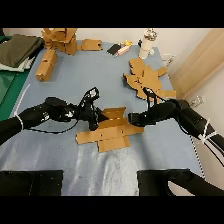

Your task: Fold the box.

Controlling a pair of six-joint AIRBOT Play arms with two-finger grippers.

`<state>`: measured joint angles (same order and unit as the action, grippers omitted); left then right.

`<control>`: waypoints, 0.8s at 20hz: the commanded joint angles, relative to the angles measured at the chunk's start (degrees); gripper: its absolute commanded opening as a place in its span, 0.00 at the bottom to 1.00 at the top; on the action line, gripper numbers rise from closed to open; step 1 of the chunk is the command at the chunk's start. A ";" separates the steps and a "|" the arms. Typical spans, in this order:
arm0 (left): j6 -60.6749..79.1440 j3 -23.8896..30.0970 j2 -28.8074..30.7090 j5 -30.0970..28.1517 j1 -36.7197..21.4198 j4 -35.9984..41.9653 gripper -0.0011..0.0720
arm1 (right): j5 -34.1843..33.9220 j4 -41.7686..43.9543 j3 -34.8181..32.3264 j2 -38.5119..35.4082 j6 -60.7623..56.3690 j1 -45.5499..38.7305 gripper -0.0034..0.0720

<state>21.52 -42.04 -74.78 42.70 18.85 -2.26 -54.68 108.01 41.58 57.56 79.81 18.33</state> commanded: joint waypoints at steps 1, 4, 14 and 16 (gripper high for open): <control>9.01 2.60 0.11 -0.72 0.11 4.04 0.03 | 2.89 -3.13 -1.90 -0.24 -6.67 3.78 0.05; 11.74 3.67 -0.28 0.57 0.11 4.83 0.03 | 5.27 -7.76 -3.06 -0.22 -12.55 6.97 0.05; 13.92 3.65 -2.64 2.69 1.46 3.85 0.03 | 9.01 -14.21 -3.10 -0.11 -20.00 9.64 0.05; 17.07 3.65 -2.64 2.54 1.53 5.01 0.03 | 9.05 -15.39 -3.10 -0.11 -20.90 9.64 0.05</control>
